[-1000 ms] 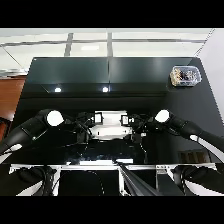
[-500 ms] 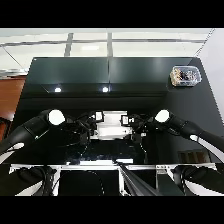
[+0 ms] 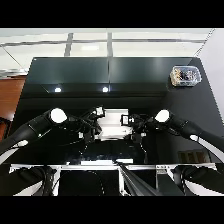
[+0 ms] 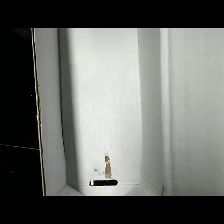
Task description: Fold the box and place the chain.
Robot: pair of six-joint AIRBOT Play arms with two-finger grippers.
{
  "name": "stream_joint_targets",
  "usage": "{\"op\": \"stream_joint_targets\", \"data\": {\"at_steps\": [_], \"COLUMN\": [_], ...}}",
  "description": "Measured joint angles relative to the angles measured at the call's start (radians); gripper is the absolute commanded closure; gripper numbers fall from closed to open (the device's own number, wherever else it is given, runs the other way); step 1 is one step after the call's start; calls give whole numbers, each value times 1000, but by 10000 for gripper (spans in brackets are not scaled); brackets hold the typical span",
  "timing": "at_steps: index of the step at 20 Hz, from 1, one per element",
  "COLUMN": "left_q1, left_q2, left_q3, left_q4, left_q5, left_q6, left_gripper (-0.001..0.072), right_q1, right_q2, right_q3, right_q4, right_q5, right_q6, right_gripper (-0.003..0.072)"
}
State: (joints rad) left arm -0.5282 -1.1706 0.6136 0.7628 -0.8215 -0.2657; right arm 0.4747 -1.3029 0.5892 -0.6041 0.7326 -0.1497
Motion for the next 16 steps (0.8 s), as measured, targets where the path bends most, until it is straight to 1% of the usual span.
{"op": "stream_joint_targets", "data": {"at_steps": [1, 2, 3, 4, 5, 6, 8, 9, 10, 11, 13, 15, 16], "left_q1": [0, 0, 0, 0, 0, 0, 0, 0, 0, 0, 1, 5, 8], "left_q2": [0, -1, -1, -1, -1, -1, -1, -1, -1, 0, 11, 40, 64], "left_q3": [0, 0, 0, 0, 0, 0, 0, 0, 0, 0, 6, 16, 21], "left_q4": [3, 7, 8, 9, 10, 12, 11, 12, 14, 19, 47, 124, 187], "left_q5": [0, 0, 0, 0, 0, 0, -1, -2, -2, -8, -27, -37, -48], "left_q6": [0, 0, 0, -2, -2, 0, 0, 0, -1, -3, -8, -81, -146], "left_gripper": [592, 466, 324, 386, 532, 508, 207, 223, 477, 684, 683, 685, 684], "right_q1": [0, 0, 0, 0, 0, 0, 0, 0, 0, 0, 0, 0, 0], "right_q2": [0, 0, 0, 0, 0, 0, 0, 0, 0, 0, 0, 0, 0], "right_q3": [0, 0, 0, 0, 0, 0, 0, 0, 0, 0, 0, 0, 0], "right_q4": [0, 0, 0, 0, 0, 0, 0, 0, 0, 0, 1, 2, 2], "right_q5": [0, 0, 0, 0, 0, 0, 0, 0, -1, -1, -1, -2, -2], "right_q6": [0, 0, 0, 0, 0, 0, 0, 0, 0, 0, 0, 0, 0], "right_gripper": [441, 441, 441, 441, 441, 441, 442, 441, 441, 441, 441, 441, 442]}}
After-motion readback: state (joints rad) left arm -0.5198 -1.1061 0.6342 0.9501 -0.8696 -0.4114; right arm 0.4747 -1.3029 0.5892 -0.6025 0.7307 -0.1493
